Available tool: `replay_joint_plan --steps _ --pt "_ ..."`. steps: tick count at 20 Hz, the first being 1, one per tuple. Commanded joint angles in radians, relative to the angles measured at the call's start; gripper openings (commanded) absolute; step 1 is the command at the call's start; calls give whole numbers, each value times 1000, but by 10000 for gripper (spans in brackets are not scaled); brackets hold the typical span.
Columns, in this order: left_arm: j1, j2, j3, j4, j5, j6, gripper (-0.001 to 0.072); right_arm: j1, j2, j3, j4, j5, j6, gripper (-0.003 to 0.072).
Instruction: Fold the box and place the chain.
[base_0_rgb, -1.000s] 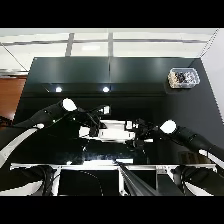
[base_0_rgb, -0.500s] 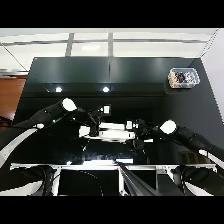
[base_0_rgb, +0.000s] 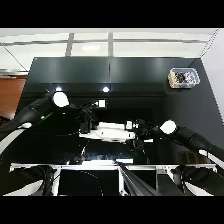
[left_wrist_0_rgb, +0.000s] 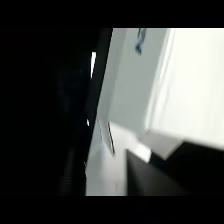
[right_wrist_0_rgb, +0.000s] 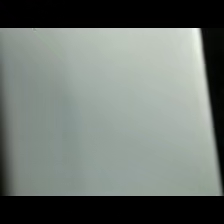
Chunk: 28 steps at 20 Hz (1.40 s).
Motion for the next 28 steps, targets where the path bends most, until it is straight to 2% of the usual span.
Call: replay_joint_plan --steps 1,2,4,6,8,9,11,13,15,16,19,22,24,28 --pt "23 74 13 152 -193 -257 45 0 0 0 -2 0 -1 470" --pt "22 80 12 144 -273 -274 28 0 0 0 -2 0 -1 470" --pt "21 80 -7 35 -352 -338 28 0 0 0 -3 0 -1 431" --pt "21 80 -53 -185 -322 -333 27 0 0 0 -3 0 -1 431" --pt "21 80 -114 -436 -193 -234 27 0 0 0 -3 0 -1 431" --pt "21 80 -143 -537 -85 -190 27 0 0 0 -3 0 -1 420" --pt "21 80 -187 -713 152 -105 28 0 0 0 -3 0 -1 418" --pt "21 72 -201 -821 319 40 28 0 0 0 -3 0 -1 410" --pt "22 49 -199 -824 449 82 29 0 0 0 -3 0 -1 411" --pt "22 27 -198 -814 468 84 29 0 -1 0 -2 0 -1 410" --pt "3 -55 -184 -720 398 78 28 0 0 0 -2 0 -1 411" --pt "-46 -96 -169 -548 428 -53 27 0 0 0 -2 0 -1 411" --pt "-65 -97 -158 -460 406 -109 28 0 -1 0 -2 0 -1 411" --pt "-60 -93 -128 -414 332 -112 28 0 0 0 -2 0 -1 411"
